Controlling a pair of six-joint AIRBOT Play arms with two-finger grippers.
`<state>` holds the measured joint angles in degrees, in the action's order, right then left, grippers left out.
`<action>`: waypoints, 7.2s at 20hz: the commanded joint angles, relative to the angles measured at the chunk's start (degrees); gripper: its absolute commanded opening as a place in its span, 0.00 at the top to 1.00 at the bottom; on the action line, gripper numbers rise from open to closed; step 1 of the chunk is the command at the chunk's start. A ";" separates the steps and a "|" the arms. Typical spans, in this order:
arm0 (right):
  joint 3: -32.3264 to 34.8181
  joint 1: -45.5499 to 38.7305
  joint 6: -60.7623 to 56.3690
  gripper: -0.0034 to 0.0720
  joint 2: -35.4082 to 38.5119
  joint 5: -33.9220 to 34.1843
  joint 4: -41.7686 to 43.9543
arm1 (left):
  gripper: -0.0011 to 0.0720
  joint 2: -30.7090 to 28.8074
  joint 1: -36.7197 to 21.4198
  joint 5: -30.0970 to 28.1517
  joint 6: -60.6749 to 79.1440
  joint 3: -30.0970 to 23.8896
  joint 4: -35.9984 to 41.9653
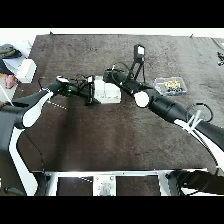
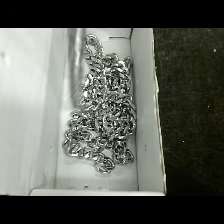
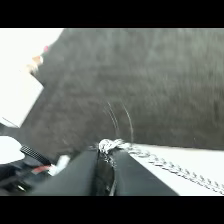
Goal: Fold the box and place the chain.
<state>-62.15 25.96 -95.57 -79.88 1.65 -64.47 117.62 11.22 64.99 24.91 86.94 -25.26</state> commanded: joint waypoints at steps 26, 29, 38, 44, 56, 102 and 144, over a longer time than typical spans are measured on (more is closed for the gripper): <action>10.38 -30.56 -12.72 0.45 -12.48 -1.33 -4.46 | 0.43 -0.02 0.02 0.00 0.00 -0.02 0.00; 6.69 -30.75 -13.84 0.63 -15.32 -2.91 -4.24 | 0.43 -0.02 0.02 0.00 0.00 -0.02 0.00; 6.21 -29.27 -13.66 0.97 -13.03 -5.95 -2.60 | 0.43 -0.02 0.02 0.00 0.00 -0.02 0.00; 6.19 -18.64 -13.49 0.97 4.50 -7.17 -9.49 | 0.43 -0.02 0.02 0.00 0.00 -0.02 0.00; 2.16 2.86 -13.81 0.97 5.20 5.22 -10.08 | 0.43 -0.02 0.02 -0.02 0.00 -0.02 0.00; 4.66 -25.07 -12.98 0.97 -1.03 -7.91 -8.17 | 0.43 -0.02 0.02 0.00 0.00 -0.02 0.00; -12.74 -14.12 31.98 0.74 -3.91 -22.77 2.95 | 0.43 -0.02 0.02 0.00 0.00 -0.02 0.00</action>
<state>-69.54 14.94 -83.46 -81.21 -10.94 -76.64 117.62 11.22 64.99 24.88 86.94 -25.26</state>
